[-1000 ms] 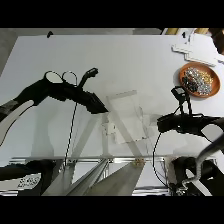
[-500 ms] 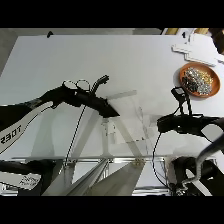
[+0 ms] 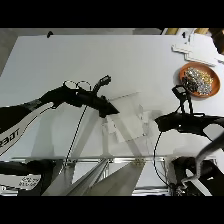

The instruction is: Fold the box and place the chain.

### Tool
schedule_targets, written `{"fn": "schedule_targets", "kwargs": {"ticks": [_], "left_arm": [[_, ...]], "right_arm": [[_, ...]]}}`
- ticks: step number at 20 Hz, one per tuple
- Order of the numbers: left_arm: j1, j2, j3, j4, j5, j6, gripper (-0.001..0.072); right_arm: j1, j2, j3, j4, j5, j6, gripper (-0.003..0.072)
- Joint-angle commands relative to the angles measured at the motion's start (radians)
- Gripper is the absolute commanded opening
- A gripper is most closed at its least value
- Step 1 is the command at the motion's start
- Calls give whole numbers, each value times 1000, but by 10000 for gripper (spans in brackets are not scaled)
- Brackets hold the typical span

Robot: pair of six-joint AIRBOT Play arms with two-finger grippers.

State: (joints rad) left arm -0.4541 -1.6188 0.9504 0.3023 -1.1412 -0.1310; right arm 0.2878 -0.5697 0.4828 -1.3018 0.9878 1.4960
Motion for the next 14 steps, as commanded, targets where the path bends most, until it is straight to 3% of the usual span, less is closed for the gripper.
{"fn": "schedule_targets", "kwargs": {"ticks": [1, 4, 6, 14], "left_arm": [[-31, 84, 2, 116, 58, 114, 4], [-84, 124, 2, 283, 101, 113, 3], [-108, 115, 2, 321, 121, 113, 5], [-121, 54, 2, 208, 233, 243, 1]], "right_arm": [[1, 3, 80, -3, 5, -2, 460], [1, 3, 158, -8, 0, -9, 459], [1, 3, 169, -8, -6, -9, 459], [1, 2, 169, -10, 0, -9, 458]]}}
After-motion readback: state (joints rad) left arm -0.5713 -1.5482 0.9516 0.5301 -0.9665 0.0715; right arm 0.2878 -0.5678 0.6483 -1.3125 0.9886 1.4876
